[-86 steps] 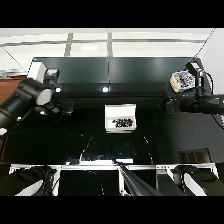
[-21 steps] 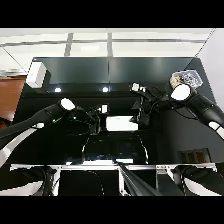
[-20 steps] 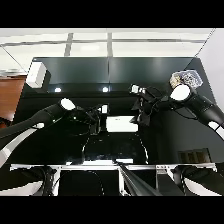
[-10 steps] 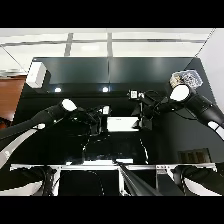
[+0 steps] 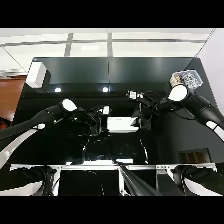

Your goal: Fold the box and place the chain.

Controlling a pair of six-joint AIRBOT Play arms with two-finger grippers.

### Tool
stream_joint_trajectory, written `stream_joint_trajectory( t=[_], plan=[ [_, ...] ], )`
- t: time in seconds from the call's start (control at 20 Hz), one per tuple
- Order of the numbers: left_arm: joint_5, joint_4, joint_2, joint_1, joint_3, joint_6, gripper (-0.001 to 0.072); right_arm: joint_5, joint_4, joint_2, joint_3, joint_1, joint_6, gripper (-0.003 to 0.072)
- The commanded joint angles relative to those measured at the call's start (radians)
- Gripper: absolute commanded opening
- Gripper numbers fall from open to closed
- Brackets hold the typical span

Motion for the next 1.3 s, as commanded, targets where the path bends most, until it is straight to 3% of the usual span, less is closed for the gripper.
stream_joint_trajectory(
  t=[0.0,0.05,1.0,1.1,1.25],
  plan=[
    [0.003,0.001,-0.001,-0.001,0.0,0.002,0.0418,-0.01,-0.008,-0.003,0.001,0.007,0.0,0.0289],
    [0.003,0.001,-0.001,-0.001,0.0,0.002,0.0418,-0.011,-0.019,-0.003,0.001,0.007,0.0,0.0241],
    [0.003,0.001,-0.001,-0.001,0.0,0.002,0.0419,-0.011,-0.048,-0.005,-0.028,0.027,0.023,0.0242],
    [0.003,0.001,-0.001,-0.001,0.0,0.002,0.0419,-0.011,-0.048,-0.005,-0.028,0.027,0.026,0.033],
    [0.003,0.001,-0.001,-0.001,0.0,0.002,0.0419,-0.014,-0.05,-0.005,-0.039,0.027,0.027,0.033]
  ],
)
